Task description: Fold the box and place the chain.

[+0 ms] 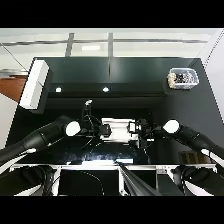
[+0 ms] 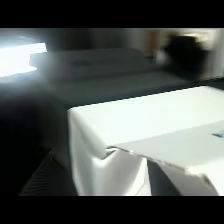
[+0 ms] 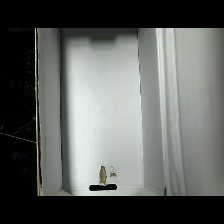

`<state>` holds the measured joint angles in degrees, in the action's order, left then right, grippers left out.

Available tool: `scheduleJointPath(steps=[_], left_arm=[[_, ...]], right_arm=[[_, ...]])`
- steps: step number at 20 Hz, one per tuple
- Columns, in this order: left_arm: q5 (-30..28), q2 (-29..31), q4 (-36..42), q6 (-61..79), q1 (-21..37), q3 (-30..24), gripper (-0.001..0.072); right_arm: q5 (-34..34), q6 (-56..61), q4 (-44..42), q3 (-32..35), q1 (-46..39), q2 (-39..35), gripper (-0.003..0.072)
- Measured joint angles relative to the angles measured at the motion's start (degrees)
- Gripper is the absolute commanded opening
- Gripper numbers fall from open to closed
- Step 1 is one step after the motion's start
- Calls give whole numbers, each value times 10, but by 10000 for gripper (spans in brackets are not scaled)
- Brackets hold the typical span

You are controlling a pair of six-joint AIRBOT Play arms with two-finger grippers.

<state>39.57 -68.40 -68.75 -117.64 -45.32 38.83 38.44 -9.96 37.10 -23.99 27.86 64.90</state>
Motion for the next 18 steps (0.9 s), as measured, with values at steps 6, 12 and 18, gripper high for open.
scheduleJointPath(steps=[6, 12, 18], left_arm=[[72, -24, -110, -112, -30, 55, 476], [107, -37, -150, -178, -43, 73, 346], [121, -63, -168, -202, -51, 99, 346]], right_arm=[[-1, 0, 0, 0, 0, 0, 403], [-1, 0, 0, 0, 0, 0, 403], [-2, 0, 0, 0, 0, 0, 403]])
